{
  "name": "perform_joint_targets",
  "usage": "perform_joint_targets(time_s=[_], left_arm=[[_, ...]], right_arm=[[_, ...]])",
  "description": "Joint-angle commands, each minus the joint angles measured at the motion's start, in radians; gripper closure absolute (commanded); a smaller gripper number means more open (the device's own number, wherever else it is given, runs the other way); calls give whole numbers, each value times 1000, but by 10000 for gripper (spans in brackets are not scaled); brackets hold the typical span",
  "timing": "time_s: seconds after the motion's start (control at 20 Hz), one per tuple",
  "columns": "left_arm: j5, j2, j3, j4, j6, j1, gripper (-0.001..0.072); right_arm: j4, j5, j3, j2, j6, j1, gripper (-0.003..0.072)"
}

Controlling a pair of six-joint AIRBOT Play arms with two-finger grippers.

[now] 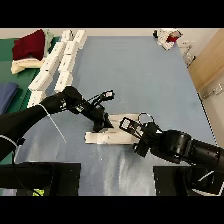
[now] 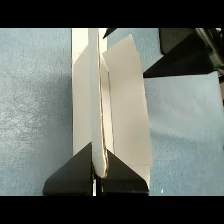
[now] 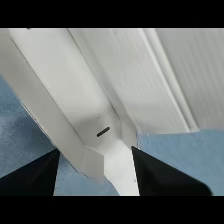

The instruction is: Fold the box.

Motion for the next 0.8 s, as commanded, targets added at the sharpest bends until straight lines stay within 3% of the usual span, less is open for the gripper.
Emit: perform_joint_targets(time_s=[0.0, 0.15, 0.4, 0.55, 0.75], left_arm=[[0, 0, 1, 0, 0, 1, 698], [0, 0, 1, 0, 0, 1, 698], [0, 0, 1, 0, 0, 1, 698], [0, 0, 0, 0, 0, 1, 698], [0, 0, 0, 0, 0, 1, 698]], right_arm=[[17, -8, -2, 6, -61, -62, -34], [193, 18, -2, 6, -359, -192, -34], [623, 77, -25, 2, -1037, -488, -34], [719, 75, -36, 2, -1193, -604, -34], [817, 73, -56, -14, -1374, -650, -34]])
